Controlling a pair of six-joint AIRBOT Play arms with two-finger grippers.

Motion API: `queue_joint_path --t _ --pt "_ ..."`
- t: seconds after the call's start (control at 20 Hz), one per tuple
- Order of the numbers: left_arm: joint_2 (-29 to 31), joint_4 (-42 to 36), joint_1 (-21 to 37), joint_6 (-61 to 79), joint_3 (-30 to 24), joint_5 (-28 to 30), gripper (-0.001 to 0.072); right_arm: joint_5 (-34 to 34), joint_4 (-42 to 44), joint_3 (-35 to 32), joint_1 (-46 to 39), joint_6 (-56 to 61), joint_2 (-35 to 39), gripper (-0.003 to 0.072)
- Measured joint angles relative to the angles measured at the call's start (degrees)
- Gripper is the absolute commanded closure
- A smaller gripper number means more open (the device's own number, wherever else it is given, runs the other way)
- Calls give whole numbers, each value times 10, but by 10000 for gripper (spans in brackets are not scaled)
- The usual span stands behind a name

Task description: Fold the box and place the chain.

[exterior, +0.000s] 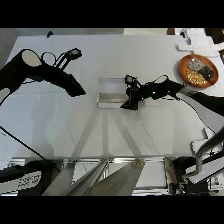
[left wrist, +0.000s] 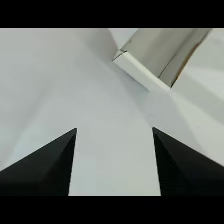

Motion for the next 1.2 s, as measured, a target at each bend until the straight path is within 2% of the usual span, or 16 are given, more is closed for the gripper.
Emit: queue_joint_path --t 0.05,0.15,0.3,0.5,0.8,1.2 --pt "-9 -24 9 76 -10 0 126 0 0 0 0 0 0 190" --pt "-36 -75 24 223 -22 -1 6 0 0 0 0 0 0 190" --pt "-93 -144 34 414 -30 -23 10 0 0 0 0 0 0 190" --pt "-159 -222 31 555 -34 -49 9 0 0 0 0 0 0 190" --pt "-193 -270 5 616 -35 -29 9 2 -2 0 -1 -2 0 190" --pt "-199 -278 -2 584 -35 -6 10 -2 2 0 0 0 0 190"
